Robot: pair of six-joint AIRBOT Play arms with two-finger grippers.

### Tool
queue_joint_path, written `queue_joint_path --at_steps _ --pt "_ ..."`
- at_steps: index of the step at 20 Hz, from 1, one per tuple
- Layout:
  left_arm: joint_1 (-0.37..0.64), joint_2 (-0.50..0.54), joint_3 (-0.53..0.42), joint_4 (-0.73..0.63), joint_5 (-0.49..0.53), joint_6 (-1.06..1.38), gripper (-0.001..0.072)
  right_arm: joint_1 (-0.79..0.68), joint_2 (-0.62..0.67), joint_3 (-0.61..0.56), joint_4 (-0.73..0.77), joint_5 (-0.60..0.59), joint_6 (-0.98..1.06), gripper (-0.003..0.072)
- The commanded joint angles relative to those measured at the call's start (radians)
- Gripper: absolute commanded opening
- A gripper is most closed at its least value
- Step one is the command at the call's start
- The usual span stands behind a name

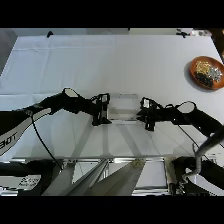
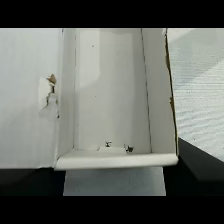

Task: Fold the box and place the chain.

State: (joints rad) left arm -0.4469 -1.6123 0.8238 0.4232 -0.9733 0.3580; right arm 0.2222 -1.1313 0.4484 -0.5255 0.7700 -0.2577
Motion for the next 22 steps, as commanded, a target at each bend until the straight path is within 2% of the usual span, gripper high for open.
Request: queue_joint_path --at_steps 1,3,6,9,11,15,16,17,22 --pt "0.000 0.000 0.001 0.000 0.000 0.000 0.0344 0.001 -0.002 0.000 0.043 0.003 -0.063 0.0154" --pt "0.000 0.000 0.001 0.000 0.000 0.000 0.0344 0.001 -0.002 0.000 0.060 0.004 -0.092 0.0182" --pt "0.000 0.000 0.001 0.000 0.000 0.000 0.0344 0.043 -0.002 0.000 0.063 -0.014 -0.095 0.0183" --pt "0.000 0.000 0.001 0.000 0.000 0.000 0.0344 0.101 -0.002 0.000 0.060 -0.126 -0.109 0.0190" --pt "0.001 0.000 0.001 0.000 0.000 0.000 0.0344 0.101 -0.002 0.000 0.057 -0.135 -0.108 0.0335" --pt "0.001 0.000 0.001 0.000 0.000 0.000 0.0344 0.101 -0.001 0.000 0.056 -0.127 -0.102 0.0335" --pt "0.000 0.000 0.001 0.000 0.000 0.000 0.0344 0.101 -0.001 0.000 0.056 -0.123 -0.068 0.0201" --pt "0.001 0.000 0.001 0.000 0.000 0.000 0.0344 0.101 0.004 0.000 0.053 -0.121 -0.041 0.0004" --pt "0.001 0.000 0.001 0.000 0.000 0.000 0.0344 0.101 0.143 0.000 0.017 -0.062 0.144 0.0011"
